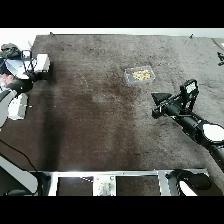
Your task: Fold the box and place the chain.
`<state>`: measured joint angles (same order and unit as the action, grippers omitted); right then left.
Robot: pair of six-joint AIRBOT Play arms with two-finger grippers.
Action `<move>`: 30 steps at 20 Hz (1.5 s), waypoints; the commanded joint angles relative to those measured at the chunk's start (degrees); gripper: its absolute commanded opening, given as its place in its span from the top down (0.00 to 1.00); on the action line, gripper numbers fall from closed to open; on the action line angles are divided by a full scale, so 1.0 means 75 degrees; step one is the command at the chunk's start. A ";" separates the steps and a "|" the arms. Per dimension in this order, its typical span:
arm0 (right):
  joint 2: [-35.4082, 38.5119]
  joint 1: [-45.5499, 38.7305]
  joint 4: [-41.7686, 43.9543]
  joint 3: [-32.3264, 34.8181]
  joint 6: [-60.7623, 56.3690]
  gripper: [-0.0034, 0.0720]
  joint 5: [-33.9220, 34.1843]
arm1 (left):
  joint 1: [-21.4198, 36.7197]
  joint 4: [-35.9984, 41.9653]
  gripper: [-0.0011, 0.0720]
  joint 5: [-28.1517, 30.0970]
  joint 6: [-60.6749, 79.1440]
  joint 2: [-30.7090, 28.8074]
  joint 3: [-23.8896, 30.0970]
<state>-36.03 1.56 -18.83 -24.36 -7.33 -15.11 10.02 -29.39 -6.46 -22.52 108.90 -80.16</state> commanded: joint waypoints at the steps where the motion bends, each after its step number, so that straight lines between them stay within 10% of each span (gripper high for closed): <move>1: 0.0006 0.0003 0.0003 0.0000 -0.0003 0.96 -0.0003 | 0.0003 0.0035 0.97 -0.0026 0.0003 0.0242 0.0035; 8: 0.0009 0.0003 0.0003 0.0000 -0.0003 0.96 -0.0006 | 0.0003 0.0035 0.96 0.0041 0.0006 0.0472 -0.0085; 10: 0.0006 0.0003 0.0003 0.0000 -0.0003 0.96 -0.0003 | 0.0003 0.0035 0.11 0.0105 0.0003 0.0469 -0.0204; 11: 0.0006 0.0003 0.0003 0.0000 -0.0003 0.96 -0.0003 | 0.0003 0.0035 0.03 0.0114 0.0006 0.0449 -0.0280; 20: 0.0006 0.0003 0.0003 0.0000 -0.0003 0.96 -0.0006 | 0.0006 0.0032 0.02 -0.0160 -0.0003 -0.0548 -0.0571; 26: 0.0006 0.0003 0.0003 0.0000 -0.0003 0.96 -0.0006 | 0.0012 0.0032 0.02 -0.1495 -0.0286 -0.2509 -0.0571; 27: 0.0006 0.0003 0.0003 0.0000 -0.0003 0.96 -0.0003 | 0.0012 0.0032 0.13 -0.1705 -0.0560 -0.2847 -0.0571; 28: 0.0006 0.0003 0.0003 0.0000 0.0000 0.96 -0.0003 | 0.0012 0.0029 0.64 -0.2078 -0.0659 -0.3209 -0.0571; 29: 0.0006 0.0003 0.0003 0.0000 -0.0003 0.96 -0.0003 | 0.0012 0.0032 0.95 -0.2361 -0.0586 -0.3535 -0.0571; 30: 0.0006 0.0003 0.0003 0.0000 -0.0003 0.96 -0.0003 | -0.0009 0.0096 0.97 -0.2573 -0.0612 -0.3867 -0.0548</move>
<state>-36.03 1.56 -18.81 -24.38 -7.35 -15.14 10.09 -29.19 -19.33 -25.61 86.54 -84.38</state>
